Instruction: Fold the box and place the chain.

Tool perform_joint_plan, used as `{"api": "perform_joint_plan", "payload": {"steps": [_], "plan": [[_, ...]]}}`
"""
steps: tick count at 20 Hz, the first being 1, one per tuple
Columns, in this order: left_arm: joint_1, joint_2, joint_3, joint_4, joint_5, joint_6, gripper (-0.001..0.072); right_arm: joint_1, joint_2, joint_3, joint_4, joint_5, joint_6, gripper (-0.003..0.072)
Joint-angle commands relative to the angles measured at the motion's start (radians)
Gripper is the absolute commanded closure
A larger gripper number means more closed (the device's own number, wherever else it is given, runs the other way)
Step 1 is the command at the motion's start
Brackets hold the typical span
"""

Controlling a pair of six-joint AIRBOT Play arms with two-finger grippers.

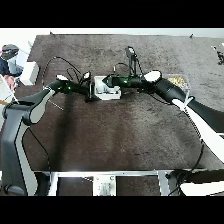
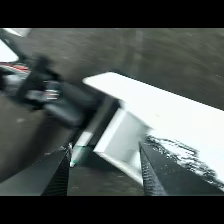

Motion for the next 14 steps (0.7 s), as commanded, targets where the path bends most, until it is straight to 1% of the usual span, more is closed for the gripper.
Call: {"api": "perform_joint_plan", "payload": {"steps": [1, 3, 6, 7, 9, 11, 14], "plan": [[-0.001, 0.0, 0.001, 0.0, 0.0, 0.0, 0.0423, -0.101, -0.003, -0.021, -0.047, 0.049, 0.047, 0.0216], [-0.001, 0.0, 0.001, 0.001, 0.0, 0.0, 0.0423, -0.218, 0.056, -0.077, -0.048, 0.111, 0.047, 0.0216], [-0.001, 0.0, 0.001, 0.001, 0.0, 0.0, 0.0424, -0.39, 0.163, -0.217, -0.048, 0.113, 0.058, 0.0216], [-0.001, 0.0, 0.001, 0.0, 0.0, 0.0, 0.0423, -0.443, 0.184, -0.259, -0.051, 0.112, 0.058, 0.0216], [-0.001, 0.0, 0.001, 0.0, 0.0, 0.0, 0.0424, -0.519, 0.187, -0.319, -0.056, 0.096, 0.087, 0.0216], [-0.001, 0.0, 0.001, 0.0, 0.0, 0.0, 0.0424, -0.548, 0.177, -0.354, -0.095, 0.032, 0.118, 0.0217], [-0.001, 0.0, 0.001, 0.0, 0.0, 0.0, 0.0424, -0.541, 0.125, -0.355, -0.107, -0.045, 0.154, 0.0217]]}}
